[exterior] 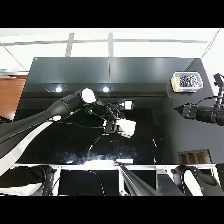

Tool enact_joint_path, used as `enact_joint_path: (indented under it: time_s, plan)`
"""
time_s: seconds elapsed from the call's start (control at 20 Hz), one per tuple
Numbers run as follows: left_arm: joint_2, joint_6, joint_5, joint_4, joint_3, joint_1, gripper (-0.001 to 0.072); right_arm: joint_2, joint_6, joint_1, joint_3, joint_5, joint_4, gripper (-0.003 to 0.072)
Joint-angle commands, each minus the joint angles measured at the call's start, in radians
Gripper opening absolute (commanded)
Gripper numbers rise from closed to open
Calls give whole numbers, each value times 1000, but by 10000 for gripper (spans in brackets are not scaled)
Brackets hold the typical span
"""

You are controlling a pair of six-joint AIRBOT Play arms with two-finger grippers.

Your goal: Fold the box and place the chain.

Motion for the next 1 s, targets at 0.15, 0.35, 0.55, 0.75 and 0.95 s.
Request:
enact_joint_path:
  time_s: [0.15, 0.35, 0.55, 0.75, 0.95]
  plan:
    - [-20, -1, 1, 3, 0, -8, 710, 1, 0, 0, 0, 1, 0, 15]
    - [-32, -1, 0, 3, 0, -10, 710, 1, 0, 0, 0, 1, 0, 15]
    - [-33, 0, 0, 7, 0, -10, 711, 1, 0, 0, 0, 0, 0, 15]
    - [-39, 2, 9, 121, 0, -34, 711, 1, 0, 0, 0, -1, 0, 15]
    - [-76, 0, 50, 180, 0, -67, 711, 1, 0, 0, 0, -3, 0, 15]
